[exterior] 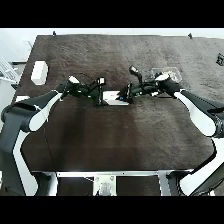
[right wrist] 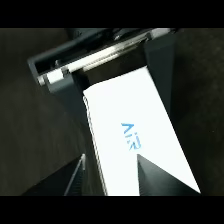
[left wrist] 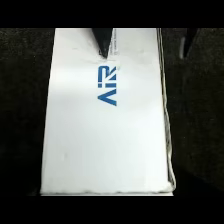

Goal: Fold the box and place the chain.

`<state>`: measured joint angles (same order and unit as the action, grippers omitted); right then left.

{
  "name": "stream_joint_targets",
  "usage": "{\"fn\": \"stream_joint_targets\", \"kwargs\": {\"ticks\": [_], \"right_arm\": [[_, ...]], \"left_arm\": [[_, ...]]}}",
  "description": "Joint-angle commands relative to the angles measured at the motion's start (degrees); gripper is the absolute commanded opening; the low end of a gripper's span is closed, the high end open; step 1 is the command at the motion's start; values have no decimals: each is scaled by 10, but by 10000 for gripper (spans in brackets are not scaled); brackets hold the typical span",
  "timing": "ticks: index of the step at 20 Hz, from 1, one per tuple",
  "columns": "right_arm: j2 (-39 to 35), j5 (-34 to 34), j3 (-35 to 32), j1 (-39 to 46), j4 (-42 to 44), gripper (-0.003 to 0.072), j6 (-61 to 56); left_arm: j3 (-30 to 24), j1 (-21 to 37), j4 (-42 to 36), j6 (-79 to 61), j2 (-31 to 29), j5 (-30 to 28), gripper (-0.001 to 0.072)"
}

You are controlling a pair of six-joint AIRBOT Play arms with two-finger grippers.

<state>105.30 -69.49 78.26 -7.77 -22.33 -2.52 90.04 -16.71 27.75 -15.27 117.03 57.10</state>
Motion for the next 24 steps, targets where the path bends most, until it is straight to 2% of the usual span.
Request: {"fn": "stream_joint_targets", "kwargs": {"ticks": [1,2,3,4,5,6,8,12,16,22,24], "right_arm": [[-1,-48,1,25,111,353,17],[-1,-57,1,30,120,342,17],[-1,-65,1,35,125,263,17],[-1,-74,1,38,128,228,17],[-1,-83,1,40,129,98,17],[-1,-83,0,40,129,16,17],[-1,-51,-8,37,112,8,-8],[-1,25,-9,7,-43,7,-93],[-1,74,-9,-30,-152,7,-138],[-3,75,-3,-36,-156,7,-138],[-30,76,-2,-35,-122,7,-126]], "left_arm": [[0,1,2,-2,0,4,527],[0,1,2,-2,0,4,527],[0,1,2,-2,0,4,527],[0,1,2,-2,0,4,528],[0,1,2,-2,0,4,527],[0,1,2,-2,0,4,527],[0,1,2,-2,0,4,528],[0,1,2,-2,0,4,527],[0,1,2,-2,0,4,527],[0,1,2,-2,0,4,527],[0,1,2,-2,0,4,527]]}}
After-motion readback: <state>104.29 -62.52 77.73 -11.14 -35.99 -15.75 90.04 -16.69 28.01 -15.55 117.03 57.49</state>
